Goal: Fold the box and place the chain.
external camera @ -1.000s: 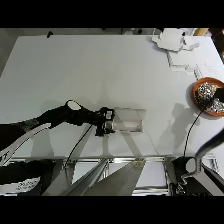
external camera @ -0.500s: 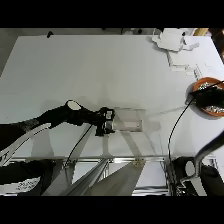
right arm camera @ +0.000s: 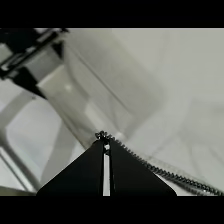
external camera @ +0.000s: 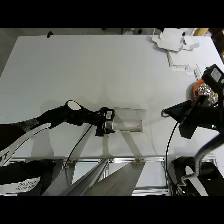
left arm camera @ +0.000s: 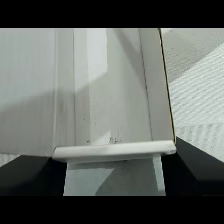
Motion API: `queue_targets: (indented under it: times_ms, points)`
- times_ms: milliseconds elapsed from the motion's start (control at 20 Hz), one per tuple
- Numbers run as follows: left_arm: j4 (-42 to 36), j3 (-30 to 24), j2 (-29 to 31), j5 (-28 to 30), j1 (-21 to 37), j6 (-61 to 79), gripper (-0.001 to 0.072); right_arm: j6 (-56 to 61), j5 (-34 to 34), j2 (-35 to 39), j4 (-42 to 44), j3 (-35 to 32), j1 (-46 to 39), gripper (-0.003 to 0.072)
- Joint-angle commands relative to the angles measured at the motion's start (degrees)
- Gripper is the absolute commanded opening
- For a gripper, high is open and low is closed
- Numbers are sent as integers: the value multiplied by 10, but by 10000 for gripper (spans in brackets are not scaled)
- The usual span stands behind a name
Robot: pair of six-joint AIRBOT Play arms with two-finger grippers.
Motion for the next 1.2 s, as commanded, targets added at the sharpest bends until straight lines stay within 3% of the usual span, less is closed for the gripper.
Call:
queue_targets:
  times_ms: [0,550,1000,1050,1150]
  points:
    - [0,0,0,0,0,0,363,-3,-31,-6,24,0,82,17]
    - [0,0,0,0,0,0,363,1,-148,-174,23,0,273,17]
    - [0,0,0,0,0,0,363,45,-183,-335,-43,-4,284,22]
    - [0,0,0,0,0,0,363,46,-186,-348,-43,-4,284,85]
    - [0,0,0,0,0,0,363,45,-183,-349,-44,-4,284,287]
